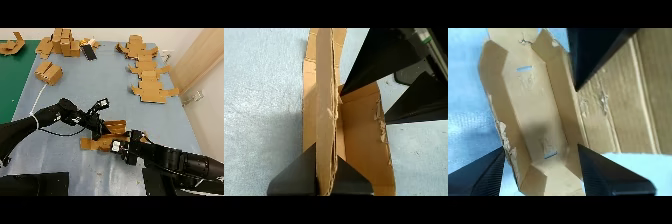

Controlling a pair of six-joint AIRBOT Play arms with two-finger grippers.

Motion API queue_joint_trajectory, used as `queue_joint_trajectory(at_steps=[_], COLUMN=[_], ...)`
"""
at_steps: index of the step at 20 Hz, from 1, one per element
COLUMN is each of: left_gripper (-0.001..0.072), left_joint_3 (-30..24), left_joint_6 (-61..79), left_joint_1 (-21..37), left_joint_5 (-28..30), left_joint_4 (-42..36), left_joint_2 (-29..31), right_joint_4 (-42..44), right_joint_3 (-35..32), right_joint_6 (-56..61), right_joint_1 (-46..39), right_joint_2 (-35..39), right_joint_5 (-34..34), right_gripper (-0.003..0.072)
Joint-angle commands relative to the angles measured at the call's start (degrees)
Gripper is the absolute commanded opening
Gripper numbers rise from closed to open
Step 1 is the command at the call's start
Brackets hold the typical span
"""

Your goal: Fold the box.

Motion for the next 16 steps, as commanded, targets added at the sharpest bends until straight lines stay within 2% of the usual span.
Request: queue_joint_trajectory(at_steps=[1,6,9,12,15,16], left_gripper=[0.0012,0.0013,0.0012,0.0012,0.0013,0.0013], left_joint_3=[0.0,0.0,0.0,0.0,0.0,0.0], left_joint_6=[0.0,0.0,0.0,0.0,0.0,0.0], left_joint_1=[0.0,0.0,0.0,0.0,0.0,0.0], left_joint_5=[0.0,0.0,0.0,0.0,0.0,0.0], left_joint_4=[0.0,0.0,0.0,0.0,0.0,0.0], left_joint_2=[0.0,0.0,0.0,0.0,0.0,0.0], right_joint_4=[0.3,0.2,5.1,22.2,43.9,48.1], right_joint_3=[0.0,0.0,0.0,0.0,0.0,0.0], right_joint_6=[1.6,0.8,-8.1,-28.8,-53.9,-58.9], right_joint_1=[-2.3,-6.4,-10.0,-17.3,-27.3,-29.9], right_joint_2=[0.0,0.2,0.4,0.2,0.1,-0.4], right_joint_5=[-0.5,-0.8,0.9,3.4,3.1,2.2], right_gripper=[0.0718,0.0718,0.0718,0.0718,0.0718,0.0718])
